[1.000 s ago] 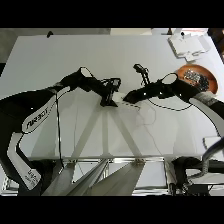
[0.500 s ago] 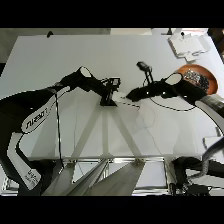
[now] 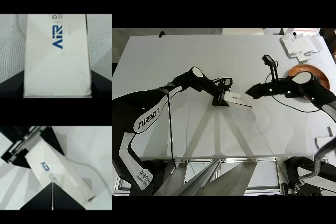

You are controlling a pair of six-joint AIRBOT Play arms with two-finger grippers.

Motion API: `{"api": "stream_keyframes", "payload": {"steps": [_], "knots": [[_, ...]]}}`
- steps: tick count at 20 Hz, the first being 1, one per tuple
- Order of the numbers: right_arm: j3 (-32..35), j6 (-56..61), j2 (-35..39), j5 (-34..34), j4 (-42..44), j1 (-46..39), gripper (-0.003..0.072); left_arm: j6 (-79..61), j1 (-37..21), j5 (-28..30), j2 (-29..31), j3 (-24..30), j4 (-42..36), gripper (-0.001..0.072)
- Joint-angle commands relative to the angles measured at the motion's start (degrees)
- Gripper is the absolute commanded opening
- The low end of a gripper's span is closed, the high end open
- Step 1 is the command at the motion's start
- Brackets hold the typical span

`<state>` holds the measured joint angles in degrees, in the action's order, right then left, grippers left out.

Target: Fold the box and place the chain.

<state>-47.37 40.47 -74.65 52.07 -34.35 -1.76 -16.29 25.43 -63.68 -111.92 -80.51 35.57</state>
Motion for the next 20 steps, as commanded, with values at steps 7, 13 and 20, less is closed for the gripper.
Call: {"api": "stream_keyframes", "payload": {"steps": [7, 13, 20], "knots": [[7.28, 0.37, 0.31, -3.21, -3.39, -1.16, 0.0011, -0.02, 0.02, 0.04, 0.04, -0.02, 0.02, 0.0151], [7.15, 1.29, 0.79, -2.40, -2.73, -1.16, 0.0012, -0.02, 0.02, 0.02, 0.02, -0.02, 0.00, 0.0151], [3.37, 3.74, 14.86, -0.31, -3.21, -1.18, 0.0012, -0.02, 0.02, 0.02, 0.02, -0.04, 0.00, 0.0151]]}}
